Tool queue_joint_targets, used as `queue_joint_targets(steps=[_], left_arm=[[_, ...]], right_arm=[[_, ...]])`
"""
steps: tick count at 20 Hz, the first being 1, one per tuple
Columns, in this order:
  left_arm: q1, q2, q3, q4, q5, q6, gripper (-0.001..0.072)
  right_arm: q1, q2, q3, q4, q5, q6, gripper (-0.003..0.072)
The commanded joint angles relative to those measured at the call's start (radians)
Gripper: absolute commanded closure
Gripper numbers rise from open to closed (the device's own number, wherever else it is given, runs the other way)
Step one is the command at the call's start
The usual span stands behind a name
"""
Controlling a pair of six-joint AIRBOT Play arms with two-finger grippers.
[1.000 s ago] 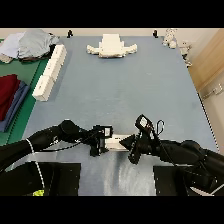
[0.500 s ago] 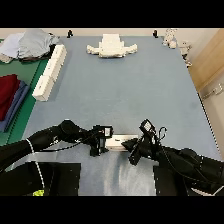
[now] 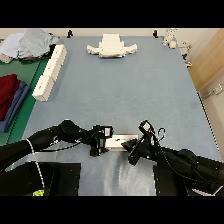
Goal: Fold the box.
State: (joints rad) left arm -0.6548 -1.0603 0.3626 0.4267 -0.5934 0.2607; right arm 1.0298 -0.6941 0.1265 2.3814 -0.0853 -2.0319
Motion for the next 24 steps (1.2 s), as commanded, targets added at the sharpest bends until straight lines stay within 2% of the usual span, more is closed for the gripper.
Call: queue_joint_targets(steps=[1,8,17,18,20,24], left_arm=[[0.000,0.000,0.001,0.000,0.000,0.000,0.0198],[0.000,0.000,0.001,0.000,0.000,0.000,0.0198],[0.000,0.000,0.001,0.000,0.000,0.000,0.0198],[0.000,0.000,0.001,0.000,0.000,0.000,0.0198],[0.000,0.000,0.001,0.000,0.000,0.000,0.0198],[0.000,0.000,0.001,0.000,0.000,0.000,0.0198]], right_arm=[[0.001,-0.003,-0.001,-0.003,-0.005,0.001,0.0682],[0.001,0.047,0.003,-0.011,0.027,0.000,0.0681],[-0.023,0.084,0.077,-0.163,0.021,-0.003,0.0680],[-0.056,0.084,0.095,-0.203,-0.015,-0.003,0.0680],[-0.163,0.071,0.166,-0.326,-0.169,-0.003,0.0680],[-0.444,-0.047,0.410,-0.646,-0.495,0.089,0.0680]])
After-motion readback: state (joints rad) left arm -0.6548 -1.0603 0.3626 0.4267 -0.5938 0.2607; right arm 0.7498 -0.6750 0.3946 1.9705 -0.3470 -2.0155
